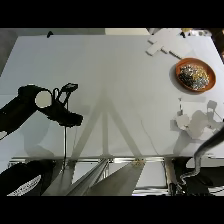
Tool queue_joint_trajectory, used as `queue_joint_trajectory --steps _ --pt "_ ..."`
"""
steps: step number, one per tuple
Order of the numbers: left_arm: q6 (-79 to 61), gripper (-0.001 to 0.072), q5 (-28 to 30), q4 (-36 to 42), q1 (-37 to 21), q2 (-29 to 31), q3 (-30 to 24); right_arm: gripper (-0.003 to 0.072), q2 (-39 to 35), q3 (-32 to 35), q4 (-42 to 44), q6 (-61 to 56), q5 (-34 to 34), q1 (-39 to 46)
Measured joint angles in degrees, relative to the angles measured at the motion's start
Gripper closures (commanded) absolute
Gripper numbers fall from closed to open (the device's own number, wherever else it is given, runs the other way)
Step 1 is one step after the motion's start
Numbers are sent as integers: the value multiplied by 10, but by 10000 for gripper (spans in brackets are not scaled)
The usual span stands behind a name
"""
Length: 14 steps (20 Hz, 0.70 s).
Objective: Fold the box and place the chain.
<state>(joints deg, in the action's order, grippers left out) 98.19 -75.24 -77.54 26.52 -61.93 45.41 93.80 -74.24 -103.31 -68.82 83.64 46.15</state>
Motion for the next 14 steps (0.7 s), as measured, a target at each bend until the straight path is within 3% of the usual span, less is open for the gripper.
queue_joint_trajectory --steps 5,7,8,14 --pt "0 702 0 0 0 0 0 334 18 -2 -12 17 3 0" --pt "0 702 0 0 0 0 0 582 24 -2 -11 20 5 2" --pt "0 702 0 0 0 0 0 657 27 0 -11 21 9 3" --pt "0 702 0 0 0 0 0 678 19 4 53 42 30 3"
